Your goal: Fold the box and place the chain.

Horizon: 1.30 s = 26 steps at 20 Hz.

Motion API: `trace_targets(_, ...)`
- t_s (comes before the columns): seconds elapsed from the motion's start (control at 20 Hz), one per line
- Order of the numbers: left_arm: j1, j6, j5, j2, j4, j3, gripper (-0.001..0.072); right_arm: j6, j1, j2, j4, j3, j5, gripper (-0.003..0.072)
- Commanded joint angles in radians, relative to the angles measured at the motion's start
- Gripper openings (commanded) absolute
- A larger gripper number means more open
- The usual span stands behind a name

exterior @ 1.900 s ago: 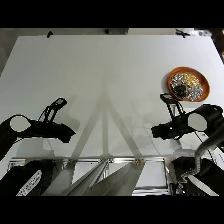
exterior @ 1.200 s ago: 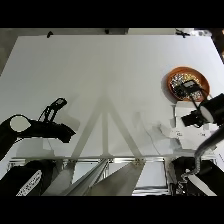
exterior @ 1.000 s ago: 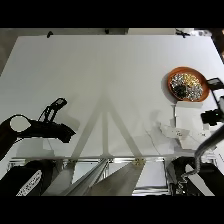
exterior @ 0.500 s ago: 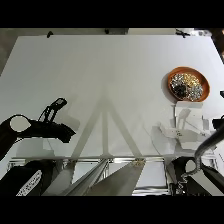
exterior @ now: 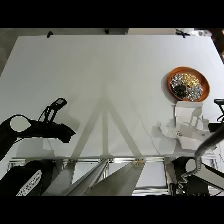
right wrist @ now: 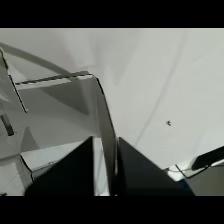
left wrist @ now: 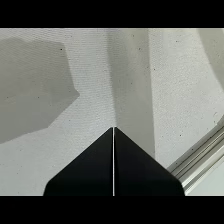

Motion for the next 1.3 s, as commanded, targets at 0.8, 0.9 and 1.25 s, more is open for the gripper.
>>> trace_targets(0.8, -0.001, 0.000, 0.000, 0.000, 0.000, 0.000, 0.0009, -0.237, 0.141, 0.534, 0.862, -0.009, 0.142, 0.0013)
trace_targets(0.9, -0.001, 0.000, 0.000, 0.000, 0.000, 0.000, 0.0009, -0.273, 0.254, 0.572, 0.867, -0.040, 0.138, 0.0013)
trace_targets(1.25, -0.001, 0.000, 0.000, 0.000, 0.000, 0.000, 0.0009, -0.267, 0.624, 0.584, 0.928, -0.216, -0.178, 0.0011)
